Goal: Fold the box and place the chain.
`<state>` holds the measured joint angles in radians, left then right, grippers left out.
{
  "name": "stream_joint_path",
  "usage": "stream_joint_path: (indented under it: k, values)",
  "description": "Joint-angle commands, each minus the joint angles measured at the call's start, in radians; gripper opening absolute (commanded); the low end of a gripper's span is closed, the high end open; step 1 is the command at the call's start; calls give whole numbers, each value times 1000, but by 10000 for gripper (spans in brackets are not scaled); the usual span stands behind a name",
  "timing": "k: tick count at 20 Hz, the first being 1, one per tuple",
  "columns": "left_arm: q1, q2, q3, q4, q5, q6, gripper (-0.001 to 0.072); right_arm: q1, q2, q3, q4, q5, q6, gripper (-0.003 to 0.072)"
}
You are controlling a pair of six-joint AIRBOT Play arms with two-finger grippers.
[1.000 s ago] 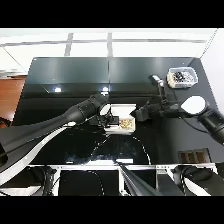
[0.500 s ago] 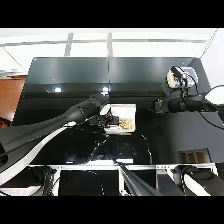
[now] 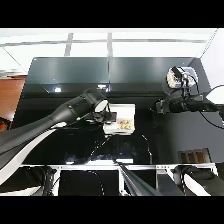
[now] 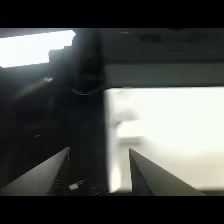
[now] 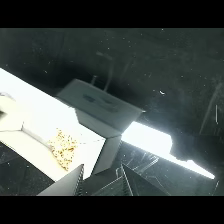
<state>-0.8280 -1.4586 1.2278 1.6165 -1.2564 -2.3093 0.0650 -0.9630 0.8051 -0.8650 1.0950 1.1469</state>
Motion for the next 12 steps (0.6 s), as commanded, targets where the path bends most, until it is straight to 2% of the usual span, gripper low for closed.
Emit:
stream_joint_path:
  k: [1,3,5,8,10,12]
  values:
    - [-1,129,-13,180,-113,56,446,0,0,0,-3,0,1,277]
    - [7,228,-76,287,-150,84,446,0,0,0,-4,0,1,277]
    - [57,335,-192,350,-165,81,446,0,0,0,-4,0,1,277]
    - [245,480,-428,301,-79,52,445,0,0,0,-4,0,2,277]
    - [425,543,-573,117,102,68,446,0,0,0,-4,0,9,277]
    - [592,549,-674,-241,311,349,445,0,0,0,-4,-3,36,277]
